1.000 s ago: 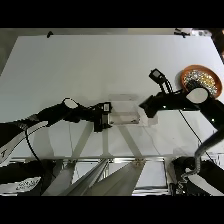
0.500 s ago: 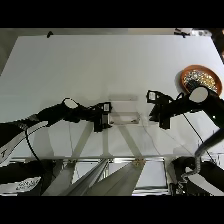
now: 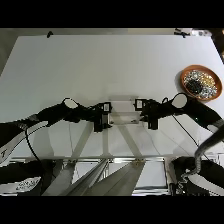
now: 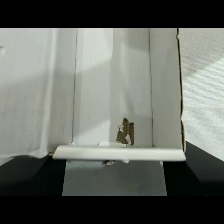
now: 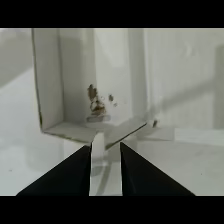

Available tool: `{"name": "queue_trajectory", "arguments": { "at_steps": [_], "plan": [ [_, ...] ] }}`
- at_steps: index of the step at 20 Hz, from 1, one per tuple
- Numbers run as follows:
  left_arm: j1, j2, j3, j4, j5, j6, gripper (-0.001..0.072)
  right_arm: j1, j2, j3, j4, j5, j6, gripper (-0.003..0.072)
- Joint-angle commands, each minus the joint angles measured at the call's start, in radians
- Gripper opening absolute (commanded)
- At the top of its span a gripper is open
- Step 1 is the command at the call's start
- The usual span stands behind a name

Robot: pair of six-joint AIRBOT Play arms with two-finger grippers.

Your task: Fold the box and place the chain.

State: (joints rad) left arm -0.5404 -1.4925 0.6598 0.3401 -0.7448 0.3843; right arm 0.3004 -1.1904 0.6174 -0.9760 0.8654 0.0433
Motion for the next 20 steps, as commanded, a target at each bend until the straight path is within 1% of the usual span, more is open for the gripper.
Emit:
{"name": "queue_trajectory", "arguments": {
  "at_steps": [1, 2, 5, 10, 15, 16, 18, 19, 20],
  "plan": [
    [0.000, 0.000, 0.000, 0.000, 0.000, 0.000, 0.0208, 0.043, -0.012, -0.003, 0.005, -0.066, -0.006, 0.0166],
    [0.000, 0.000, 0.000, 0.000, 0.000, 0.000, 0.0208, 0.055, -0.012, -0.003, 0.005, -0.060, -0.006, 0.0149],
    [0.000, 0.000, 0.000, 0.000, 0.000, 0.000, 0.0208, 0.091, -0.012, -0.003, 0.005, -0.068, -0.007, 0.0149],
    [0.000, 0.000, 0.000, 0.000, 0.000, 0.000, 0.0208, 0.137, -0.012, -0.003, 0.013, -0.114, -0.006, 0.0149],
    [0.000, 0.000, 0.000, 0.000, 0.000, 0.000, 0.0208, 0.139, -0.013, -0.003, 0.020, -0.124, 0.002, 0.0156],
    [0.000, 0.000, 0.000, 0.000, 0.000, 0.000, 0.0208, 0.139, -0.014, -0.003, 0.020, -0.122, 0.002, 0.0197],
    [0.000, 0.000, 0.000, 0.000, 0.000, 0.000, 0.0208, 0.143, -0.019, -0.003, 0.020, -0.121, 0.002, 0.0366],
    [0.000, 0.000, 0.000, 0.000, 0.000, 0.000, 0.0208, 0.143, -0.024, -0.003, 0.020, -0.121, 0.002, 0.0424],
    [0.000, 0.000, 0.000, 0.000, 0.000, 0.000, 0.0208, 0.143, -0.027, -0.003, 0.019, -0.121, 0.006, 0.0444]
  ]
}}
